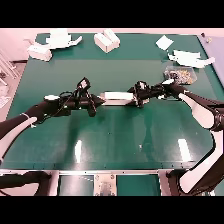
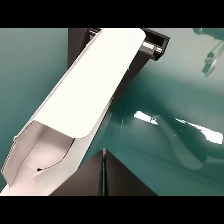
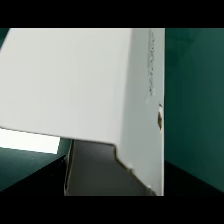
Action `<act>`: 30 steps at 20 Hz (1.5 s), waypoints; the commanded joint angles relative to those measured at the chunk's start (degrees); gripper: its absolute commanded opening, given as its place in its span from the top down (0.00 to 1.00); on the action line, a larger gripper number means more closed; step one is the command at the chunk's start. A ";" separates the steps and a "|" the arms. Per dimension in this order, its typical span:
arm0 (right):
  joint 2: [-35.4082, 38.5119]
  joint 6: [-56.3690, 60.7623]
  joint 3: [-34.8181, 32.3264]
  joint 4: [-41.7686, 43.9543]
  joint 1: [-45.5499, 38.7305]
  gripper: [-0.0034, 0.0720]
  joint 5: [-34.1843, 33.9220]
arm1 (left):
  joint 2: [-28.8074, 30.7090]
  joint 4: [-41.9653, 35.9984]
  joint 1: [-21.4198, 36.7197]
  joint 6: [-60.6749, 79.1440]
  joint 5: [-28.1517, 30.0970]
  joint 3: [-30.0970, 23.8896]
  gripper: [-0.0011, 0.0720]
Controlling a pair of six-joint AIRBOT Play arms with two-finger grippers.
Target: Fold the box and place the chain.
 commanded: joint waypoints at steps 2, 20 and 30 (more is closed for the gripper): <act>0.02 0.00 0.00 0.02 0.02 0.18 0.02 | -0.07 0.33 -0.35 -0.48 -3.56 1.03 0.96; 0.02 0.00 0.00 0.02 0.02 0.19 0.02 | -8.74 7.21 -0.35 -5.35 -2.45 11.43 0.96; 0.02 0.00 0.00 0.00 0.02 0.18 0.02 | -9.64 16.74 1.09 -11.45 -6.34 16.26 0.96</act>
